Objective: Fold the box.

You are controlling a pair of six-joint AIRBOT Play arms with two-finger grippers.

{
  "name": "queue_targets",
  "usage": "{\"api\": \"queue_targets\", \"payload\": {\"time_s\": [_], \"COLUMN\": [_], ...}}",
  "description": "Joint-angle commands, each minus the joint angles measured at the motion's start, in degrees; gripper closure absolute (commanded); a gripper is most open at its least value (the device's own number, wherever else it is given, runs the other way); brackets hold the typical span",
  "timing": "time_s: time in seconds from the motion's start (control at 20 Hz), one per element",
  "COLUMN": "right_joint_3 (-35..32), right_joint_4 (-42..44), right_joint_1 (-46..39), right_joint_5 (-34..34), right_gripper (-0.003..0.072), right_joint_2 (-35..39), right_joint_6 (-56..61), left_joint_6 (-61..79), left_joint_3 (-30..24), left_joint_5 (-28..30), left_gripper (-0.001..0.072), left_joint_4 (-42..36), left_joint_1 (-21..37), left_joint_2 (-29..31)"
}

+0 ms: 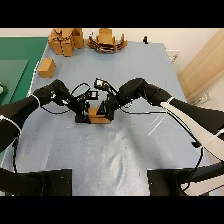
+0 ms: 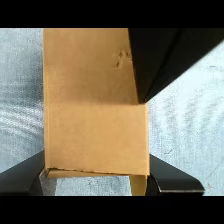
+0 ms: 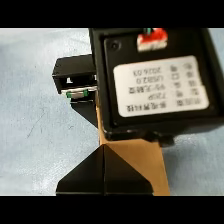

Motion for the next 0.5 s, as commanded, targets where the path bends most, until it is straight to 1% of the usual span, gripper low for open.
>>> {"api": "queue_targets", "payload": {"time_s": [0.0, 0.25, 0.45], "right_joint_3": [-0.04, -0.37, -1.75], "right_joint_4": [0.37, -0.57, -2.05], "right_joint_1": [0.07, 0.09, 0.09], "right_joint_5": [0.59, 0.42, 1.88], "right_gripper": [0.0681, 0.0681, 0.0681], "right_joint_2": [0.15, -2.32, -3.5], "right_joint_6": [0.0, 0.7, 1.77], "left_joint_6": [-0.24, -0.24, -0.24], "left_joint_3": [0.04, 0.04, 0.02], "left_joint_5": [0.02, 0.02, 0.02], "left_gripper": [0.0694, 0.0694, 0.0694], "left_joint_4": [0.04, 0.04, 0.04], "left_joint_1": [-0.02, -0.02, -0.02], "left_joint_2": [0.0, 0.0, 0.0]}}
